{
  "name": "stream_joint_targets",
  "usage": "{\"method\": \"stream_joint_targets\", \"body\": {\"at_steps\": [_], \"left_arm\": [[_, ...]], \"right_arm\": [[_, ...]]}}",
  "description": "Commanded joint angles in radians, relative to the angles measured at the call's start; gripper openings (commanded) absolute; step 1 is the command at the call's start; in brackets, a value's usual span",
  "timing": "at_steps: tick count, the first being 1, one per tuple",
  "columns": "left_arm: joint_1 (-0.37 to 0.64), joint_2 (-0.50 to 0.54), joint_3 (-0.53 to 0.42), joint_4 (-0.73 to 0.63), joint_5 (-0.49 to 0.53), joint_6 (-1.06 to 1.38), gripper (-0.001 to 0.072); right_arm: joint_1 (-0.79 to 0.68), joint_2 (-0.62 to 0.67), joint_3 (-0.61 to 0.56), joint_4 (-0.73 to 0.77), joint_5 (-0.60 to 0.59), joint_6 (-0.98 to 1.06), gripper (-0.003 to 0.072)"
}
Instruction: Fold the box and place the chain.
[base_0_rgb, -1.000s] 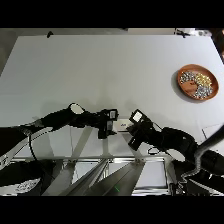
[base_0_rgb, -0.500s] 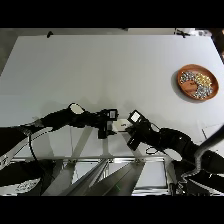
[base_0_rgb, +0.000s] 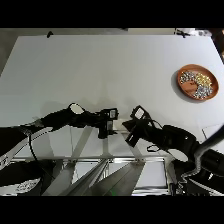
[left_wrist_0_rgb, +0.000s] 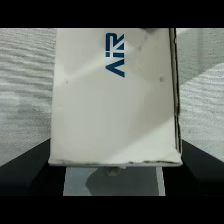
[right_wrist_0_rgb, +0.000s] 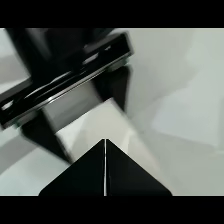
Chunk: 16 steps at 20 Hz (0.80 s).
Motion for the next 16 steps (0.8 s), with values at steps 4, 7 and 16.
{"method": "stream_joint_targets", "body": {"at_steps": [4,7,16], "left_arm": [[0.001,0.001,0.0,0.004,-0.002,0.003,0.0346],[0.001,0.001,0.0,0.004,-0.003,0.003,0.0346],[0.003,0.003,0.001,-0.054,-0.008,0.003,0.0011]], "right_arm": [[-0.19,0.111,0.116,-0.01,0.461,0.064,0.0015],[-0.35,0.124,0.149,-0.055,0.755,0.258,0.0014],[-0.575,0.124,0.148,-0.124,1.008,0.37,0.0015]]}}
